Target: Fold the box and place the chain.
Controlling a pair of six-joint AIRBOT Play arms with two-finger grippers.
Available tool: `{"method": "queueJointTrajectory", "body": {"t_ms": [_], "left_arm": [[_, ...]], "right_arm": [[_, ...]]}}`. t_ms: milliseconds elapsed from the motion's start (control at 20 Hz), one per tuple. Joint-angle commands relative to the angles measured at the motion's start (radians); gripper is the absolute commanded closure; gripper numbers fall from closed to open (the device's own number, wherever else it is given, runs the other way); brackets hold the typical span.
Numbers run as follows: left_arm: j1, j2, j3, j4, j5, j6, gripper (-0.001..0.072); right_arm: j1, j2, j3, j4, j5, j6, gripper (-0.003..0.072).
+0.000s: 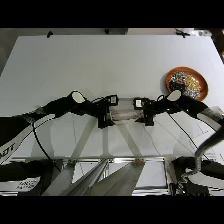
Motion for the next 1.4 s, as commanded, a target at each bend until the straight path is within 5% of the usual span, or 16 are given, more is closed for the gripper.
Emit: {"method": "queueJointTrajectory", "body": {"t_ms": [0, 100, 1150, 1200, 1300, 1350], "left_arm": [[-0.002, -0.009, -0.001, 0.053, 0.028, -0.005, 0.0445], [-0.002, -0.009, -0.001, 0.075, 0.031, -0.004, 0.0539], [-0.002, -0.008, -0.001, 0.074, 0.023, -0.004, 0.0538], [-0.002, -0.008, -0.001, 0.074, 0.023, -0.004, 0.0538], [-0.002, -0.008, -0.001, 0.075, 0.023, -0.004, 0.0539], [-0.001, -0.008, -0.001, 0.075, 0.023, -0.004, 0.0539]], "right_arm": [[0.001, 0.000, 0.000, 0.000, -0.001, -0.002, 0.0282], [0.001, 0.000, 0.000, 0.000, -0.001, -0.002, 0.0282], [0.001, 0.003, 0.000, -0.006, 0.011, 0.021, 0.0283], [0.001, 0.005, 0.000, -0.008, 0.011, 0.034, 0.0263], [0.001, 0.019, 0.000, -0.015, 0.014, 0.097, -0.0029], [0.001, 0.036, 0.000, -0.035, 0.016, 0.135, -0.0029]]}}
